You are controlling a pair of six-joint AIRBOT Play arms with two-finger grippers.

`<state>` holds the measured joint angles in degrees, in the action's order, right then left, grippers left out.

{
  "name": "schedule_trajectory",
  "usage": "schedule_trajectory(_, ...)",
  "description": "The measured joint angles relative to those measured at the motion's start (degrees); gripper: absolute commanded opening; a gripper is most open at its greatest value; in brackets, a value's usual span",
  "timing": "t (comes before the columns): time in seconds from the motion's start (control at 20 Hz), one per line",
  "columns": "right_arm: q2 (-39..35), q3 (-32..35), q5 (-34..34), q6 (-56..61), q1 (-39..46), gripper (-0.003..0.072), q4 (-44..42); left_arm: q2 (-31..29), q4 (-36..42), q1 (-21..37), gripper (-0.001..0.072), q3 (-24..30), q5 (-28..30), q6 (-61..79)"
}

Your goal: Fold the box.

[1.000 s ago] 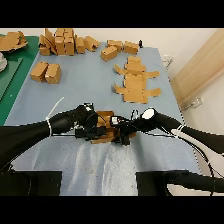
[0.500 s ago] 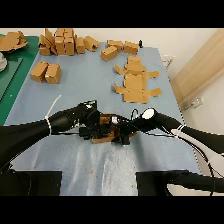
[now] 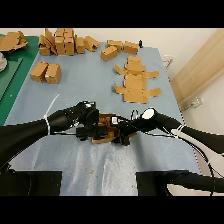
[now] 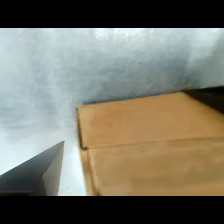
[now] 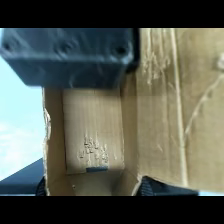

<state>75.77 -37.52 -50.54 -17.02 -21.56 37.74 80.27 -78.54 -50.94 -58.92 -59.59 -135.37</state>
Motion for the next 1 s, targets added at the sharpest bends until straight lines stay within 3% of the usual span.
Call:
schedule_trajectory(0.35,0.00,0.00,0.02,0.00,0.00,0.0521,0.00,-8.52,-1.81,1.68,0.0553,0.00,-3.15,0.83)
schedule_trajectory(0.4,0.00,0.00,0.02,0.00,0.00,0.0521,0.00,-10.25,-2.78,1.97,0.0504,0.00,-3.85,0.85)
schedule_trajectory(0.45,0.00,0.00,0.02,0.00,0.00,0.0521,0.00,-11.93,-4.00,2.16,0.0331,0.00,-4.94,0.85)
schedule_trajectory(0.5,0.00,0.00,0.02,0.00,0.00,0.0521,0.00,-13.70,-5.44,2.38,0.0005,0.00,-6.40,0.92)
schedule_trajectory(0.7,0.00,0.00,0.02,0.00,0.00,0.0521,0.00,-18.62,-13.22,2.69,0.0010,0.17,-14.49,5.79)
schedule_trajectory(0.8,0.00,0.00,0.04,0.00,0.00,0.0521,0.00,-19.61,-15.47,2.73,0.0010,1.55,-15.08,15.10)
schedule_trajectory(1.0,0.00,0.00,0.04,0.00,0.00,0.0521,0.00,-20.20,-7.45,5.68,0.0010,9.03,-1.42,43.39)
